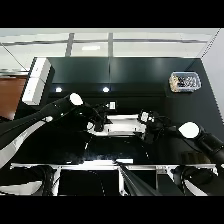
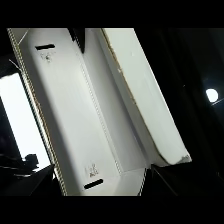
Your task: Fold the box and place the chain.
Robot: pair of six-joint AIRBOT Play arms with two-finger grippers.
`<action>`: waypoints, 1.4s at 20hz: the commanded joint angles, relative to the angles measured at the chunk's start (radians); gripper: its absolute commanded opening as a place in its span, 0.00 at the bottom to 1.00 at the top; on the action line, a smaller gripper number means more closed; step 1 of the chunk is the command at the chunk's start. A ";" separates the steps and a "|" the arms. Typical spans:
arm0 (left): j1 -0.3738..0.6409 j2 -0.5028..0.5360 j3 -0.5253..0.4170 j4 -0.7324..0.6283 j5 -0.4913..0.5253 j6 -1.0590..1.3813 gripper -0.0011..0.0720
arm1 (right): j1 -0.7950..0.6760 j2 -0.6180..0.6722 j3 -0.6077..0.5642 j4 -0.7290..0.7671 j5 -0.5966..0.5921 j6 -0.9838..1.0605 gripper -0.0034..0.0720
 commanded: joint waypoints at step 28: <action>0.000 -0.001 0.001 0.000 -0.001 0.002 0.05 | -0.068 -0.279 0.011 0.180 0.101 -0.396 0.93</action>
